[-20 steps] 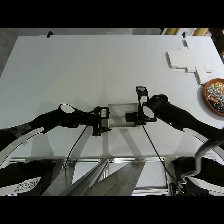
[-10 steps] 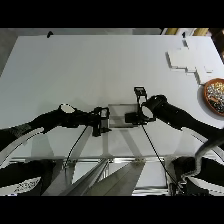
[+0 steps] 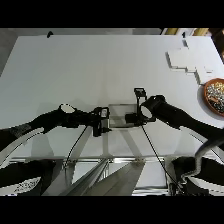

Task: Fold the box and place the chain.

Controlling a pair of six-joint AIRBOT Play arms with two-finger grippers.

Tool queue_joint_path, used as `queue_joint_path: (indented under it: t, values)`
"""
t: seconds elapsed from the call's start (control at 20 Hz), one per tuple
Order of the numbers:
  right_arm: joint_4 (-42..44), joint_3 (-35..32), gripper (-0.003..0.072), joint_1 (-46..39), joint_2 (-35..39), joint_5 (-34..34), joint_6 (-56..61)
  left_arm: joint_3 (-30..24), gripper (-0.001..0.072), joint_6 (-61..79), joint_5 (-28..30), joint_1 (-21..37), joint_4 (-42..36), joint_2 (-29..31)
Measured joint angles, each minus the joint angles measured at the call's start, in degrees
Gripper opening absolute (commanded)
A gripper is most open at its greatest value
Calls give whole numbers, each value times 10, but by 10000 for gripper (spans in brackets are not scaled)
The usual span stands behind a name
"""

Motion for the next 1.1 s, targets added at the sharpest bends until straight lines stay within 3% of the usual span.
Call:
queue_joint_path:
  t: [0.15,0.3,0.55,0.65,0.75,0.9,1.1]
  values:
    - [-1,-1,233,0,1,4,-7,0,69,3,1,0,3,0]
    - [-2,-1,296,0,20,8,-57,0,69,2,1,0,3,0]
    - [-2,0,282,0,128,65,-195,0,69,2,1,0,2,0]
    - [-15,7,176,-10,193,90,-235,0,69,2,1,0,2,0]
    - [-51,20,176,-46,251,105,-262,0,69,2,1,0,2,0]
    - [-102,42,175,-162,296,109,-304,0,69,1,1,0,2,0]
    - [-130,52,175,-383,293,43,-331,0,69,1,1,0,2,0]
